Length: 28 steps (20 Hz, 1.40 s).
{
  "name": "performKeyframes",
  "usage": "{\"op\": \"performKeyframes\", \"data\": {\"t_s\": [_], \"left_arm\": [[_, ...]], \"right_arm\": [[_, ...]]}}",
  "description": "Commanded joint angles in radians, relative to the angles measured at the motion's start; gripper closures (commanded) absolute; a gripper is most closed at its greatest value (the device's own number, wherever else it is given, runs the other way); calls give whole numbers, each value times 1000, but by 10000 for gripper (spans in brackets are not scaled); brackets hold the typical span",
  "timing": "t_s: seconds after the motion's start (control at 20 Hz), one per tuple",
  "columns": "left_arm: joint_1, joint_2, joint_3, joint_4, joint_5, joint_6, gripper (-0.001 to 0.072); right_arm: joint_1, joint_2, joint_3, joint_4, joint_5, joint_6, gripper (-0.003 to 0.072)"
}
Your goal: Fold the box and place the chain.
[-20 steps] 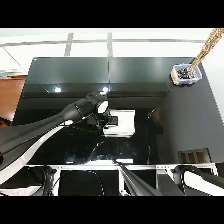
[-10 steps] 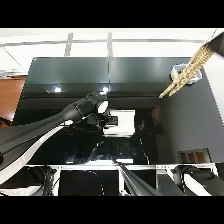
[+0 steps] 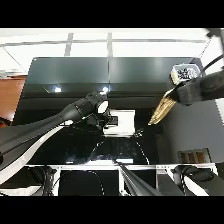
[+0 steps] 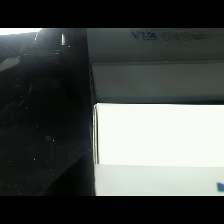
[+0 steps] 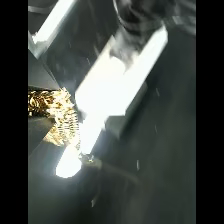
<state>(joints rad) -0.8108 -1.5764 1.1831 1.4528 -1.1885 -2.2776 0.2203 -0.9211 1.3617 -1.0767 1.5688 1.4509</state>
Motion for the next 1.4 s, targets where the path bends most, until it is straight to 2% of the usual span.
{"op": "performKeyframes", "data": {"t_s": [0.0, 0.15, 0.4, 0.6, 0.8, 1.0, 1.15, 1.35], "left_arm": [[1, 0, 0, 0, 6, 0, 686], [1, 0, 0, 0, 5, 0, 686], [1, 0, 0, 0, 6, 0, 686], [1, 0, 0, 0, 6, 0, 686], [1, 0, 0, 0, 5, 0, 686], [1, 0, 0, 0, 5, 0, 686], [1, 0, 0, 0, 5, 0, 686], [1, 0, 0, 0, 5, 0, 686]], "right_arm": [[40, 2, -90, 145, -105, -20, 675], [71, 2, -125, 207, -202, -24, 674], [139, -3, -135, 217, -284, -23, 674], [153, -3, -135, 301, -364, -25, 674], [161, -9, -146, 266, -384, -24, 674], [200, -12, -309, 253, -422, -23, 674], [230, -12, -462, 258, -527, 1, 674], [274, -13, -584, 255, -633, 12, 674]]}}
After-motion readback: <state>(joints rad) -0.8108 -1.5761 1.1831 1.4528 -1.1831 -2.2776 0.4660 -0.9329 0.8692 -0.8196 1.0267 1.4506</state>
